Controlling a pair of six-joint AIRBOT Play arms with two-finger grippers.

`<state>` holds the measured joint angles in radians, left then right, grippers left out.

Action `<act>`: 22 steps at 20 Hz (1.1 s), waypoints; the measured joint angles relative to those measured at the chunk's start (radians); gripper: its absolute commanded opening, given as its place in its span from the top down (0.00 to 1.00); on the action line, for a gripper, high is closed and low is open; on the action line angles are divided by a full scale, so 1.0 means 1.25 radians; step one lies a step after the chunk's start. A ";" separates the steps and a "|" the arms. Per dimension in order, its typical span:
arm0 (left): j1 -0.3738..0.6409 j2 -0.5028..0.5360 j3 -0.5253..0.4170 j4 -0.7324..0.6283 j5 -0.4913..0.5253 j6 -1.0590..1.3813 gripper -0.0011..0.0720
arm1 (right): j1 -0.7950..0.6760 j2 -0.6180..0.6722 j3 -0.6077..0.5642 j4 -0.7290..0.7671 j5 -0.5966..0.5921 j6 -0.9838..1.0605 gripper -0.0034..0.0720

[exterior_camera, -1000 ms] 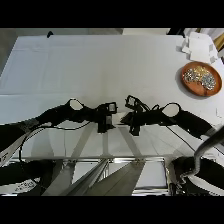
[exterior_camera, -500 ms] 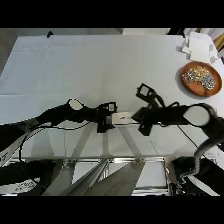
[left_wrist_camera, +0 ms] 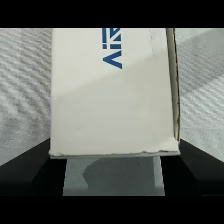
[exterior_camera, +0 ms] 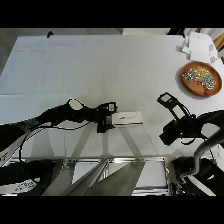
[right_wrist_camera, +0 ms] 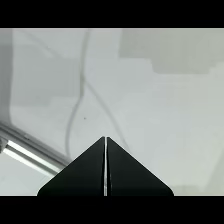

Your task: Fold the box and place the chain.

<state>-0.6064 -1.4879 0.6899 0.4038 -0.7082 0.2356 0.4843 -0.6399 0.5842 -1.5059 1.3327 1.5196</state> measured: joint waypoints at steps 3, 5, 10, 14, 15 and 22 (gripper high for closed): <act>0.000 0.000 0.000 0.000 0.000 0.000 0.61 | -0.009 -0.021 -0.043 -0.051 -0.003 0.079 0.94; 0.000 0.000 0.000 0.000 0.000 0.000 0.61 | -0.042 -0.050 -0.060 -0.068 0.000 0.113 0.94; 0.000 0.000 0.000 0.000 0.000 0.000 0.61 | -0.188 -0.095 -0.076 -0.081 0.014 0.148 0.94; 0.000 0.000 0.000 0.000 0.000 0.000 0.61 | -0.266 -0.103 -0.078 -0.089 0.041 0.156 0.94; 0.000 0.000 0.000 0.000 0.000 0.000 0.61 | -0.275 -0.104 -0.078 -0.088 0.050 0.158 0.94; 0.000 0.000 0.000 0.000 0.000 0.000 0.61 | -0.297 -0.106 -0.079 -0.088 0.071 0.162 0.94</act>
<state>-0.6064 -1.4879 0.6899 0.4042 -0.7078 0.2356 0.1127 -0.7727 0.4850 -1.6154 1.4216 1.7218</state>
